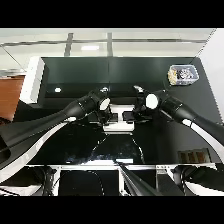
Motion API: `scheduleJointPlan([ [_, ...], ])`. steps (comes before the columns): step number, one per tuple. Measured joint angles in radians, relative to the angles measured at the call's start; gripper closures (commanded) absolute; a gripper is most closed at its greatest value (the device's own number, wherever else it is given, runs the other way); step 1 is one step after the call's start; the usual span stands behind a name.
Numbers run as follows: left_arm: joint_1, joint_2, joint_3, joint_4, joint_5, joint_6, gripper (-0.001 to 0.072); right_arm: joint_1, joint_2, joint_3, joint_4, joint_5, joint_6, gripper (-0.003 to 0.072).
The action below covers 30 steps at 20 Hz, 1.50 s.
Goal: Fold the box and place the chain.
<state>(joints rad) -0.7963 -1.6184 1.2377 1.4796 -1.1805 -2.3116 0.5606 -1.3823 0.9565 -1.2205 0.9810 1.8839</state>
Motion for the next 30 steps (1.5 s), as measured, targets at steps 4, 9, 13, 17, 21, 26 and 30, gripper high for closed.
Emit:
scheduleJointPlan([
  [4,0.0,0.0,0.0,0.0,0.0,0.0,0.0682,0.054,-0.014,0.006,-0.119,-0.003,0.133,0.0322],
  [9,0.0,0.0,0.0,0.0,-0.001,0.0,0.0682,0.1,-0.048,0.038,-0.228,0.047,0.24,0.0323],
  [13,0.0,0.0,0.0,0.0,-0.001,0.0,0.0682,0.11,-0.058,0.047,-0.256,0.073,0.288,0.0443],
  [17,0.0,0.0,0.0,-0.005,-0.004,-0.003,0.0683,0.112,-0.06,0.049,-0.253,0.084,0.309,0.0672],
  [21,0.0,0.0,0.0,0.0,-0.005,0.001,0.0682,0.112,-0.06,0.05,-0.244,0.087,0.309,0.0461],
  [26,0.0,0.0,0.0,0.002,-0.005,0.001,0.0682,0.112,-0.06,0.05,-0.234,0.089,0.31,0.0672],
  [30,0.0,0.0,0.0,0.0,-0.003,0.0,0.0682,0.112,-0.06,0.05,-0.229,0.085,0.313,0.0649],
])
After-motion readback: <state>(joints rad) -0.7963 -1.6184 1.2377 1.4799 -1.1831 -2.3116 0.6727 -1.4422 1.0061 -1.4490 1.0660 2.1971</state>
